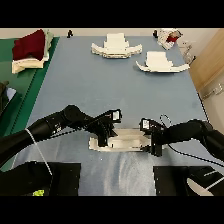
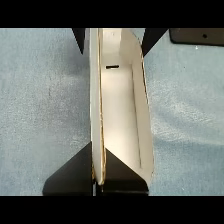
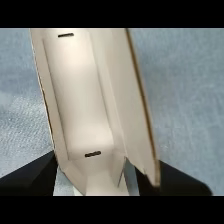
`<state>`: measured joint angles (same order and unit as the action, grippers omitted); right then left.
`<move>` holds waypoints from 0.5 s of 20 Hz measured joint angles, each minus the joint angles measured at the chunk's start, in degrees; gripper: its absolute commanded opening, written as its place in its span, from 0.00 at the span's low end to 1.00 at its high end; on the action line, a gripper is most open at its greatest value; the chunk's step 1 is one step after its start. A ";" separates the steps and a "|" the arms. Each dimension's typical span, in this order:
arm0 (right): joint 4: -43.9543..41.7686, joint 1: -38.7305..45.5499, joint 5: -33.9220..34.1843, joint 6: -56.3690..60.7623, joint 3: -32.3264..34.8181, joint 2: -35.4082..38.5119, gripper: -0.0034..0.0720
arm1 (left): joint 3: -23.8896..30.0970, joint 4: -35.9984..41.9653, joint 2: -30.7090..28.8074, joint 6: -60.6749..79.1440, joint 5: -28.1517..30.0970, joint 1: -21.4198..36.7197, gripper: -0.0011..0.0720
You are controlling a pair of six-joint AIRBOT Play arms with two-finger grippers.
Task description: Fold the box.
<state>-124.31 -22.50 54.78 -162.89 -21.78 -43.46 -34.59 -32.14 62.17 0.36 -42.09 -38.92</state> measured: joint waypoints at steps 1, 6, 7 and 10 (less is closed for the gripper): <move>-0.37 0.07 0.04 -0.55 0.02 -0.61 1.00 | 0.00 0.02 0.00 0.00 0.00 0.00 0.03; -0.83 0.24 0.17 -1.60 0.04 -0.92 1.00 | 0.00 0.00 0.00 0.00 0.04 0.00 0.03; -0.79 0.24 0.26 -1.73 0.04 -0.74 1.00 | 0.00 0.00 0.00 0.00 0.04 0.00 0.03; -0.59 0.24 0.59 -1.79 0.04 -0.66 1.00 | 0.00 0.00 0.00 0.00 0.04 0.00 0.03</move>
